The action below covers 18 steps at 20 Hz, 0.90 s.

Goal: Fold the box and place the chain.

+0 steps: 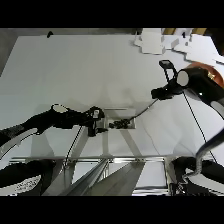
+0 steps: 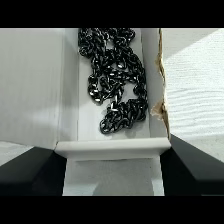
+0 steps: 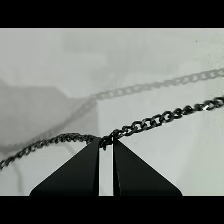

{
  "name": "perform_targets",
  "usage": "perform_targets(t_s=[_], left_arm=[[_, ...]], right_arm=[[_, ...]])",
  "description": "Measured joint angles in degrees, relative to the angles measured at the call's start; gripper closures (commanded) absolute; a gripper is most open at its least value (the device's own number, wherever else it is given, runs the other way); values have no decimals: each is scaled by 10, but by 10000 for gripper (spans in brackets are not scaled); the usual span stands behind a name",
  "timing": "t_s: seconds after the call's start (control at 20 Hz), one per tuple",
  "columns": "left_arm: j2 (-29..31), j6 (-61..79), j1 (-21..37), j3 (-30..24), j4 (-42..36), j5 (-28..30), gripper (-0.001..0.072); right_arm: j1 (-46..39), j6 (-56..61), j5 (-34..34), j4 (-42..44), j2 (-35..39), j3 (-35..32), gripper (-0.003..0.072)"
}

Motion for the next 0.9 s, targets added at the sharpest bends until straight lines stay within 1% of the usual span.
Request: perform_targets(t_s=[0.5, 0.75, 0.9], left_arm=[[0, 0, 0, 0, 0, 0, 558], [0, 0, 0, 0, 0, 0, 558], [0, 0, 0, 0, 0, 0, 558]], right_arm=[[123, 2, 66, 20, 154, 0, 671], [195, 16, 88, 47, 208, 0, 671], [242, 26, 82, 56, 226, 0, 671]])
